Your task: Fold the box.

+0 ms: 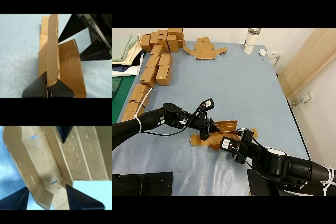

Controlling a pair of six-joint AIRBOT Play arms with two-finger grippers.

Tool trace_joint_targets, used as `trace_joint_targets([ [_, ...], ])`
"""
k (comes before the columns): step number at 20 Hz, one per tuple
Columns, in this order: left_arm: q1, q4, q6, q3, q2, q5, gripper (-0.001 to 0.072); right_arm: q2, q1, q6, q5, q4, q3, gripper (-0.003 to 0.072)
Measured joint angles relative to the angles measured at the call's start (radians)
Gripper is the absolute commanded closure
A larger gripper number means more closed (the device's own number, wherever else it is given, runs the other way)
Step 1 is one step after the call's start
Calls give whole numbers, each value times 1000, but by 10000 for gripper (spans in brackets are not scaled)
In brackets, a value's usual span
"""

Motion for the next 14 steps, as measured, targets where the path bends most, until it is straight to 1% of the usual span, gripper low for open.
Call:
trace_joint_targets([
  [5,0,0,0,0,0,0,698,66,-6,-8,-35,-12,-1,-31],
  [8,0,0,0,0,0,0,699,80,-60,-83,-25,11,-1,-31],
  [10,0,0,0,0,0,0,699,85,-138,-213,17,87,-1,-31],
  [11,0,0,0,0,0,0,699,85,-192,-309,38,154,1,-31],
  [14,0,0,0,0,0,0,699,70,-381,-683,68,438,18,-31],
])
